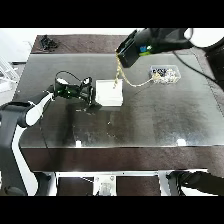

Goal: Fold the box and place the chain.

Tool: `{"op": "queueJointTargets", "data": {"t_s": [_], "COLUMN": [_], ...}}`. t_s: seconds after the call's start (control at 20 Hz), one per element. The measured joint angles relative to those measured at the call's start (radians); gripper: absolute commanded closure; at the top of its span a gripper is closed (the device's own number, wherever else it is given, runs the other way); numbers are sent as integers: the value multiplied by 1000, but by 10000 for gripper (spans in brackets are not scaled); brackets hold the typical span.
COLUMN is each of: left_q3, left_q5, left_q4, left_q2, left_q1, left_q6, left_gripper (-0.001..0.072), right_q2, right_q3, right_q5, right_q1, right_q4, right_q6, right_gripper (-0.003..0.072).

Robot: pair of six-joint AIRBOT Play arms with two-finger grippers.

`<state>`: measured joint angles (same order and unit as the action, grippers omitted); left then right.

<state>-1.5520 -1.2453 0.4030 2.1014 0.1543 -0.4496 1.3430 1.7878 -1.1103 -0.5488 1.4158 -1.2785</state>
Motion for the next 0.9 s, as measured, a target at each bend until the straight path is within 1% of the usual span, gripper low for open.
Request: {"op": "queueJointTargets", "data": {"t_s": [0.15, 0.35, 0.8, 0.85, 0.9], "left_q3": [0, 0, 0, 0, 0], "left_q5": [0, 0, 0, 0, 0], "left_q4": [0, 0, 0, 0, 0], "left_q2": [0, 0, 0, 0, 0], "left_q1": [0, 0, 0, 0, 0], "left_q6": [0, 0, 0, 0, 0], "left_gripper": [671, 671, 671, 671, 671], "right_q2": [19, 78, 315, 335, 351], "right_q3": [-76, -140, -170, -170, -171], "right_q5": [49, 77, 106, 106, 108], "right_q1": [-4, -6, -6, -6, -5], "right_q4": [-12, -34, -46, -46, -45], "right_q6": [-1, -2, -5, -6, -9], "right_gripper": [680, 681, 679, 609, 367]}}
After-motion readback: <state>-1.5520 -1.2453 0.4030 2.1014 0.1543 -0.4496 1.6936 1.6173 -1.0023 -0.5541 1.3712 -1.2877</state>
